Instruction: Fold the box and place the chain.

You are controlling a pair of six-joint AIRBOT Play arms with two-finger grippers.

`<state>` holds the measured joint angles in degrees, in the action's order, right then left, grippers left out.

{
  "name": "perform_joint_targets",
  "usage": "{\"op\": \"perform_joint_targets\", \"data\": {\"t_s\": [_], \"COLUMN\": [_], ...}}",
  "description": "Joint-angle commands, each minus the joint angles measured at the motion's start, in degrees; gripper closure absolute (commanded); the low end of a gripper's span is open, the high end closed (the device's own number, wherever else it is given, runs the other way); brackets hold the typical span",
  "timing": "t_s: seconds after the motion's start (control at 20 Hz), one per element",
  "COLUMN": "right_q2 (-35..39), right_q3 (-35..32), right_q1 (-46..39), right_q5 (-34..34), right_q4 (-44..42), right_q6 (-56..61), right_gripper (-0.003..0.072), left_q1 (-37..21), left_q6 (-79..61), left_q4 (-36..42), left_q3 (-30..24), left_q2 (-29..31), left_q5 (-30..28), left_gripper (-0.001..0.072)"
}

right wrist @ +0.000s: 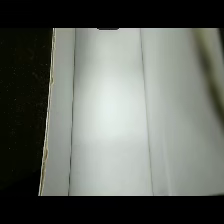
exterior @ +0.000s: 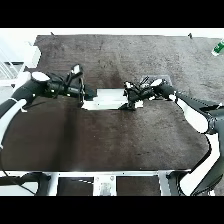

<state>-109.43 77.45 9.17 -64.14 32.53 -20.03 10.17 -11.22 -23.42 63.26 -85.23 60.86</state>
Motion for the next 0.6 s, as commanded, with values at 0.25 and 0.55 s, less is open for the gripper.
{"op": "perform_joint_targets", "data": {"t_s": [0.25, 0.55], "right_q2": [0.0, 0.0], "right_q3": [0.0, 0.0], "right_q1": [0.0, 0.0], "right_q5": [0.0, 0.0], "right_q4": [0.0, 0.0], "right_q6": [0.0, 0.0], "right_gripper": [0.0124, 0.0123], "left_q1": [6.4, 6.4], "left_q6": [3.7, 4.4], "left_q4": [1.5, 1.1], "left_q3": [-0.8, 10.4], "left_q2": [-3.5, -9.9], "left_q5": [-16.7, -16.5], "left_gripper": [0.0689, 0.0689]}}
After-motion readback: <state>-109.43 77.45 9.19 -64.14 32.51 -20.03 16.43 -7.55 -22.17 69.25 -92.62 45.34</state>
